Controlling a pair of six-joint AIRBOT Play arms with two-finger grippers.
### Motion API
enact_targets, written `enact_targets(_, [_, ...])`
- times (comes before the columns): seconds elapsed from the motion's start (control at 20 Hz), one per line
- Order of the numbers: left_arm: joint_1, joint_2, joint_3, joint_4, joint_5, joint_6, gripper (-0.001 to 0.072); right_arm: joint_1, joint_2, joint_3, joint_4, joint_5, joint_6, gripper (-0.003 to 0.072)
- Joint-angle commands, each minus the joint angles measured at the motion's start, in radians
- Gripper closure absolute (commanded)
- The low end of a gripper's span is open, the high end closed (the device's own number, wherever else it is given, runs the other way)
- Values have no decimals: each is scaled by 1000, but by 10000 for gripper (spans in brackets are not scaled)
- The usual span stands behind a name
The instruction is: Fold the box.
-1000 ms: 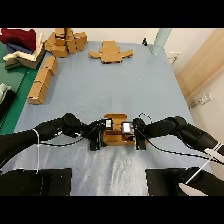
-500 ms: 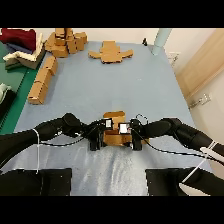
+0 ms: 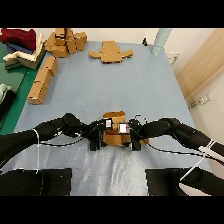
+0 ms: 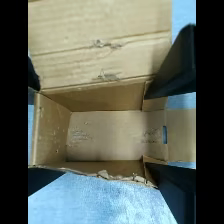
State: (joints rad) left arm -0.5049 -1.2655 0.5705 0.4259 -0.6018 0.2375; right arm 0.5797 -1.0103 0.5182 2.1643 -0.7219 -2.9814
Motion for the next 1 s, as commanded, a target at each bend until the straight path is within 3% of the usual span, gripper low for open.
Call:
enact_targets(0.0, [0, 0, 1, 0, 0, 0, 245, 0, 21, 1, -60, -25, 63, 160])
enact_targets(0.1, [0, 0, 1, 0, 0, 0, 245, 0, 62, 7, -174, -52, 209, 525])
enact_targets(0.15, [0, 0, 1, 0, 0, 0, 245, 0, 87, 10, -247, -58, 327, 646])
enact_targets(0.2, [0, 0, 1, 0, 0, 0, 245, 0, 115, 15, -326, -73, 473, 679])
enact_targets(0.3, [0, 0, 1, 0, 0, 0, 245, 0, 176, 38, -473, -139, 730, 679])
enact_targets(0.5, [0, 0, 1, 0, 0, 0, 245, -37, 292, 108, -907, -395, 1434, 679])
enact_targets(0.55, [0, 0, 1, 0, 0, 0, 245, -75, 301, 106, -951, -463, 1539, 679])
enact_targets(0.6, [0, 0, 1, 0, 0, 0, 245, -132, 299, 98, -935, -513, 1595, 680])
enact_targets(0.7, [0, 0, 1, 0, 0, 0, 245, -242, 282, 51, -782, -499, 1603, 680])
enact_targets(0.95, [0, 0, 1, 0, 0, 0, 245, -305, 180, -76, -359, -231, 1452, 679])
